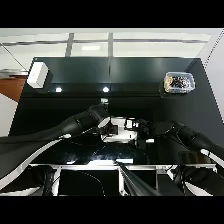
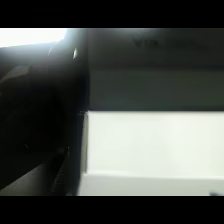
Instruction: Fold the box and place the chain.
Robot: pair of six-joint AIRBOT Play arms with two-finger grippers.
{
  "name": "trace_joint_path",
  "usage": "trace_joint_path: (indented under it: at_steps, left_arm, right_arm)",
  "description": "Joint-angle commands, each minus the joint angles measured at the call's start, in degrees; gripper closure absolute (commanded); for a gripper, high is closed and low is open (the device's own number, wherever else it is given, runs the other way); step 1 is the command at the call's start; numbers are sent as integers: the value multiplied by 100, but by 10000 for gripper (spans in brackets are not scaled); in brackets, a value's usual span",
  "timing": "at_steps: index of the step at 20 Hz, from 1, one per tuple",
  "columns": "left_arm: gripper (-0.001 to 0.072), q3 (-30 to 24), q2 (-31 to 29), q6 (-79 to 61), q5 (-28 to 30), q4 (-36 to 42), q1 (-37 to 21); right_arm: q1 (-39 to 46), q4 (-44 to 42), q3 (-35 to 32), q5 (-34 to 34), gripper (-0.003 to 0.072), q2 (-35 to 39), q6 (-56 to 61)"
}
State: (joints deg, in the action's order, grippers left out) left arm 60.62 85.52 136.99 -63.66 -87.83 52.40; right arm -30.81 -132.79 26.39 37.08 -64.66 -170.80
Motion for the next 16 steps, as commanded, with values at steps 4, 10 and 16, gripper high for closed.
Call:
trace_joint_path:
  at_steps: [4,10,16]
  left_arm:
    - [384,4,-2,20,-4,4,-33]
    - [682,2,-9,20,-17,24,-46]
    - [681,-26,-201,116,-452,-472,-76]
  right_arm:
    - [-2,-2,0,-2,145,0,0]
    - [0,0,13,-85,105,37,122]
    - [0,925,463,728,-29,446,389]
